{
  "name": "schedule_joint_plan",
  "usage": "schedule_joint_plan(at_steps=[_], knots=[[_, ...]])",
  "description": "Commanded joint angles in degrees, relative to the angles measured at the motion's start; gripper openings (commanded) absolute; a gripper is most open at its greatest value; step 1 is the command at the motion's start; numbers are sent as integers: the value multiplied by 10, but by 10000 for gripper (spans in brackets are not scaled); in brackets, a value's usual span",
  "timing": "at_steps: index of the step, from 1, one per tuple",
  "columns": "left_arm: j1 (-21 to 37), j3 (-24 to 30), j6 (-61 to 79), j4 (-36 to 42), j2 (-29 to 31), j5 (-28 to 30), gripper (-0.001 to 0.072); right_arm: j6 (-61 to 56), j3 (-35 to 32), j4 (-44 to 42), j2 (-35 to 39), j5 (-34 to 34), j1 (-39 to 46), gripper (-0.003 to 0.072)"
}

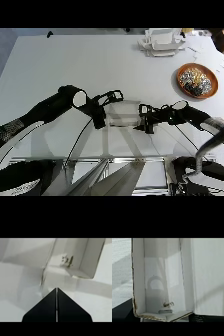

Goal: Fold the box and place the chain.

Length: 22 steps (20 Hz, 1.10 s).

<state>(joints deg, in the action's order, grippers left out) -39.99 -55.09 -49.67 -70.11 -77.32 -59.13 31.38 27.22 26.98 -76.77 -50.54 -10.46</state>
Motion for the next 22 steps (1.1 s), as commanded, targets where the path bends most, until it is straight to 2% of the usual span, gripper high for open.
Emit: schedule_joint_plan(at_steps=[1, 6, 9, 11, 13, 14, 16, 17, 18, 22], knots=[[26, 2, 6, -30, -4, -28, 6, 0, 0, 0, 0, 0, 0, 400], [44, 3, 166, 5, -4, -25, 10, 0, 0, 0, 0, 0, 0, 400], [43, 40, 259, 28, -3, 23, 15, 0, 0, 0, 0, 0, 0, 400], [42, 68, 290, 43, -3, 43, 92, 0, 0, 0, 0, 0, 0, 400], [42, 74, 291, 52, -3, 52, 91, 0, 0, 0, 0, 0, 0, 400], [42, 74, 291, 52, -3, 62, 116, 0, 0, 0, 0, 0, 0, 400], [43, 74, 291, 52, -3, 100, 309, 0, 0, 0, 0, 0, 0, 400], [42, 74, 291, 53, -3, 118, 382, 0, 0, 0, 0, 0, 0, 400], [39, 74, 292, 53, -3, 134, 413, 0, 0, 0, 0, 0, 0, 400], [27, 74, 317, 54, -5, 148, 413, 0, 0, 0, 0, 0, 0, 400]])
